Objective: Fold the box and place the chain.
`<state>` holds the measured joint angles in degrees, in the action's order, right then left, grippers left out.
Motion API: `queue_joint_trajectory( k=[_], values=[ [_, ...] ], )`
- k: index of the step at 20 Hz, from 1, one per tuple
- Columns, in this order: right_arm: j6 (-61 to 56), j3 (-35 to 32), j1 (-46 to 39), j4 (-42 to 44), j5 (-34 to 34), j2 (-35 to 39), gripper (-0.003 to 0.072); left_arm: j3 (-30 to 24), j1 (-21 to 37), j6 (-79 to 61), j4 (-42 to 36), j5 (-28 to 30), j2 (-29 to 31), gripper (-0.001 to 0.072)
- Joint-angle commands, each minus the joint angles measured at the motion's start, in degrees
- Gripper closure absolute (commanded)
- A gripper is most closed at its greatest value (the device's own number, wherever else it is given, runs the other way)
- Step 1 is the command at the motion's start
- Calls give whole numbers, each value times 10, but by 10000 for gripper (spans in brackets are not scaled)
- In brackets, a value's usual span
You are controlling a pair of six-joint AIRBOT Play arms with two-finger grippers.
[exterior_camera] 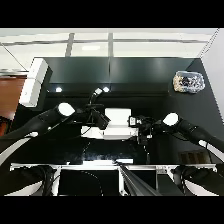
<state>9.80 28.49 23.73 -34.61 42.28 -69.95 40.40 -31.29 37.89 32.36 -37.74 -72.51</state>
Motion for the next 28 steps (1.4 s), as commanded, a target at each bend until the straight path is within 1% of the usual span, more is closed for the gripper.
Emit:
queue_joint_trajectory(
  k=[1, 3, 5, 6, 7, 8, 9, 11, 12, 14, 16, 18, 20, 22, 23, 24, 28],
  values=[
    [0, 0, 0, 0, -3, 0, 442, 5, 39, -1, 45, -52, 82, 683],
    [0, 0, 0, 0, -3, 0, 442, -4, 72, -14, 71, -126, 134, 680],
    [0, 0, 0, 0, -3, 0, 442, -22, 97, -68, 94, -189, 154, 680],
    [0, 0, 0, 0, -3, 0, 442, -33, 99, -101, 120, -203, 153, 634],
    [0, 0, 0, 0, -3, 0, 442, -47, 96, -135, 146, -198, 153, 416],
    [0, 0, 0, 0, -3, 0, 442, -64, 89, -186, 168, -177, 153, 95],
    [0, 0, 0, 1, -3, 0, 442, -83, 80, -226, 180, -140, 152, 3],
    [0, 0, 0, 0, -3, 0, 442, -114, 59, -275, 184, -56, 143, 3],
    [0, 0, 0, 0, -3, 0, 442, -119, 43, -277, 183, -28, 131, 5],
    [0, 0, 0, 0, -3, 0, 442, -119, 13, -277, 181, -10, 109, 10],
    [0, 0, 0, 0, -3, 0, 442, -119, -13, -271, 174, 23, 99, 10],
    [0, 0, 0, 0, -3, 0, 442, -118, -27, -271, 135, 45, 98, 15],
    [0, 0, 0, 0, -3, 0, 442, -118, -29, -272, 99, 41, 98, 51],
    [0, 0, 0, 0, -3, 0, 442, -118, -29, -272, 82, 32, 98, 400],
    [0, 0, 0, 0, -3, 0, 442, -118, -29, -272, 70, 27, 96, 514],
    [0, 0, 0, 0, -3, 0, 442, -118, -29, -272, 60, 26, 96, 541],
    [0, 0, 0, 0, -3, 0, 442, -118, -29, -272, 13, 28, 90, 548]
  ],
)
